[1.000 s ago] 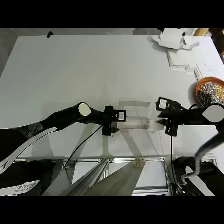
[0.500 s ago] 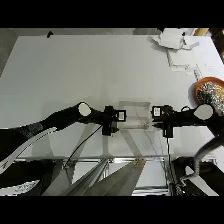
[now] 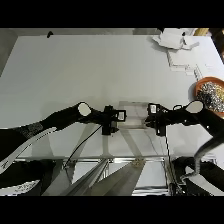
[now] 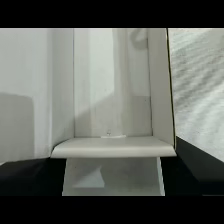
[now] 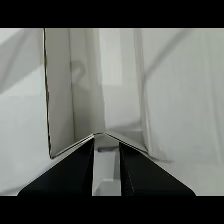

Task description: Fold the box and place the chain.

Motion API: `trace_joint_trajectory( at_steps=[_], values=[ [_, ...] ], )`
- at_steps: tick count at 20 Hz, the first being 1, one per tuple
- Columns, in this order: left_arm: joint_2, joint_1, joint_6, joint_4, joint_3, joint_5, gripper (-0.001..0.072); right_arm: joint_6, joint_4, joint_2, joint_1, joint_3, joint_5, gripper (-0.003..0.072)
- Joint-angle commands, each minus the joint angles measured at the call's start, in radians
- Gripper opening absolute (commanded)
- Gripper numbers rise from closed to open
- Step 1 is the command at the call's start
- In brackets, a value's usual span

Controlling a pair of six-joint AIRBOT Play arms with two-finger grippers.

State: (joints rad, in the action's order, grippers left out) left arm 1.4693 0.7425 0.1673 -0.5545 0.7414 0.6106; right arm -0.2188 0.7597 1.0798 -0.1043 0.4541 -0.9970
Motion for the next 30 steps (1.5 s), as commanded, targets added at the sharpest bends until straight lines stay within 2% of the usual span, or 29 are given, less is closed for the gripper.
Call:
trace_joint_trajectory(
  at_steps=[1,3,5,6,9,11,12,14,15,18,23,25,30],
  values=[
    [0.0,-0.001,0.001,0.0,0.0,0.0,0.0252,-0.023,-0.058,0.021,-0.041,0.0,-0.006,0.0198],
    [0.0,-0.001,0.001,0.0,0.0,0.0,0.0252,-0.022,-0.058,0.022,-0.066,0.0,0.015,0.0345],
    [0.0,-0.001,0.001,0.0,0.0,0.0,0.0252,-0.008,-0.056,0.022,-0.066,0.0,0.029,0.0449],
    [0.0,-0.001,0.001,0.0,0.0,0.0,0.0252,0.021,-0.057,0.021,-0.053,0.0,0.026,0.0471],
    [0.0,-0.001,0.001,0.0,0.0,0.0,0.0252,0.199,0.01,-0.045,0.0,0.0,-0.015,0.0468],
    [0.0,-0.001,0.001,0.0,0.0,0.0,0.0252,0.335,0.114,-0.134,0.029,0.0,-0.038,0.0412],
    [0.0,-0.001,0.001,0.0,0.0,0.0,0.0252,0.405,0.154,-0.181,0.045,0.0,-0.056,0.0324],
    [0.0,-0.001,0.001,0.0,0.0,0.0,0.0252,0.57,0.175,-0.279,0.087,0.0,-0.091,0.0052],
    [0.0,-0.001,0.001,0.0,0.0,0.0,0.0252,0.652,0.175,-0.317,0.112,0.0,-0.091,0.0022],
    [0.0,-0.001,0.001,0.0,0.0,0.0,0.0252,0.898,0.177,-0.377,0.22,0.0,-0.046,0.0017],
    [0.0,-0.001,0.001,0.0,0.0,0.0,0.0252,1.166,0.244,-0.324,0.389,-0.002,-0.005,0.0017],
    [0.0,-0.001,0.001,0.0,0.0,0.0,0.0252,1.214,0.256,-0.268,0.391,-0.013,0.005,0.0017],
    [0.0,-0.001,0.001,0.0,0.0,0.0,0.0252,1.217,0.14,-0.097,0.391,-0.096,-0.003,0.0017]
  ],
)
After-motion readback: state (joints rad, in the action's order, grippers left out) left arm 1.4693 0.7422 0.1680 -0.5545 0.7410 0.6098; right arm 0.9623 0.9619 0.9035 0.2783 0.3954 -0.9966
